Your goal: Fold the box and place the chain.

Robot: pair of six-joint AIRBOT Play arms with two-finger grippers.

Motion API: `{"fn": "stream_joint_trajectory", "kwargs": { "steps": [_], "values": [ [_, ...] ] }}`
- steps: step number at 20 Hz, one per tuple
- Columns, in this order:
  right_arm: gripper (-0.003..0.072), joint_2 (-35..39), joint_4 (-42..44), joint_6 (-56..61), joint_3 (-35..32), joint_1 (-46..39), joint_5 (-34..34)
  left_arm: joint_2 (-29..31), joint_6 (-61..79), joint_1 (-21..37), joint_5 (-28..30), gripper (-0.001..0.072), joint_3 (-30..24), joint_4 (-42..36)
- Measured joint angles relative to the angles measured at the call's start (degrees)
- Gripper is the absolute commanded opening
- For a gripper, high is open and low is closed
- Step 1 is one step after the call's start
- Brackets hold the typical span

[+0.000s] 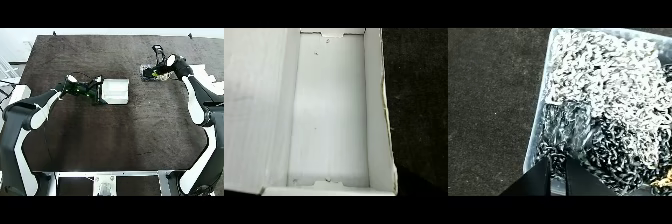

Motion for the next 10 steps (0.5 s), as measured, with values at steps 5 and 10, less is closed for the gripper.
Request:
{"fn": "stream_joint_trajectory", "kwargs": {
  "steps": [5,10],
  "values": [
    [0.0008,0.9,-0.1,-1.1,2.1,0.0,0.3,0.0,0.0,0.0,0.0,0.0365,0.0,0.0],
    [0.0007,6.4,0.0,-1.1,3.2,0.0,1.8,0.0,0.0,0.0,0.0,0.0366,0.0,0.0]
  ]
}}
